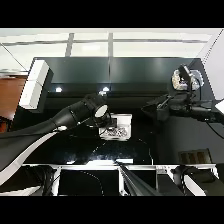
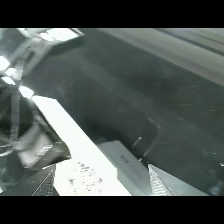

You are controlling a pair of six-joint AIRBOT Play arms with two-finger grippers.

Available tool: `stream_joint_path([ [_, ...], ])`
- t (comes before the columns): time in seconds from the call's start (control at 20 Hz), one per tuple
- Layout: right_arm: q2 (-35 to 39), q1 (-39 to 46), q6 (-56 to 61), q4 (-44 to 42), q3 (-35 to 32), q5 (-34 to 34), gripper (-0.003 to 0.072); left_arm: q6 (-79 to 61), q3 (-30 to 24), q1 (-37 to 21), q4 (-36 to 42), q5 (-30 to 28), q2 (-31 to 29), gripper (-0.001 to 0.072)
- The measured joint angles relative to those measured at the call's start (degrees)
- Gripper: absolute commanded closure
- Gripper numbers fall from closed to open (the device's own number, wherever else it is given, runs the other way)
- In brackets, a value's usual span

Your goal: Fold the box and place the chain.

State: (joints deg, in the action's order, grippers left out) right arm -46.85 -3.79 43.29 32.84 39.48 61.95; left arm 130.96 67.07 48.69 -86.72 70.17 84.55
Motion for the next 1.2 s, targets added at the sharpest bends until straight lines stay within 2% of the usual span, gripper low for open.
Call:
stream_joint_path([
  [0.15,0.0,3.4,0.2,0.0,0.0,0.8,0.0023,-7.6,2.5,-0.2,-1.2,5.7,-1.8,0.0169],
  [0.35,0.0,5.7,1.7,0.4,0.0,1.0,0.0023,-20.2,3.1,-1.0,-7.1,10.8,-8.3,0.0169],
  [0.45,0.0,6.2,2.0,0.4,0.0,0.9,0.0023,-24.0,0.9,-4.1,-11.5,10.8,-12.6,0.0171],
  [0.6,0.0,6.5,2.4,0.4,0.0,0.9,0.0023,-27.1,-5.5,-12.9,-11.5,7.8,-18.6,0.0172],
  [0.7,0.0,6.5,3.0,0.5,0.0,0.8,0.0023,-30.7,-11.6,-20.4,-6.0,2.8,-22.2,0.0172],
  [0.75,0.0,6.5,3.1,0.5,0.0,0.9,0.0023,-33.9,-15.2,-24.3,-0.3,-0.7,-23.8,0.0172],
  [0.9,0.0,6.6,3.9,0.5,0.0,1.0,0.0022,-53.5,-25.2,-34.3,23.6,-8.3,-26.2,0.017],
  [1.0,0.0,6.6,4.3,0.5,0.0,1.0,0.0023,-71.6,-29.9,-38.4,38.8,-8.0,-26.4,0.0165],
  [1.05,0.0,6.6,4.3,0.5,0.0,1.0,0.0023,-79.6,-31.5,-39.6,43.9,-7.9,-26.1,0.0053],
  [1.1,0.0,6.6,4.3,0.5,0.0,1.0,0.0023,-85.9,-32.5,-40.3,46.3,-7.7,-25.6,0.0],
  [1.2,0.0,6.6,4.5,1.0,0.0,0.8,0.0023,-96.5,-33.9,-40.6,48.9,-7.1,-24.4,0.0],
])
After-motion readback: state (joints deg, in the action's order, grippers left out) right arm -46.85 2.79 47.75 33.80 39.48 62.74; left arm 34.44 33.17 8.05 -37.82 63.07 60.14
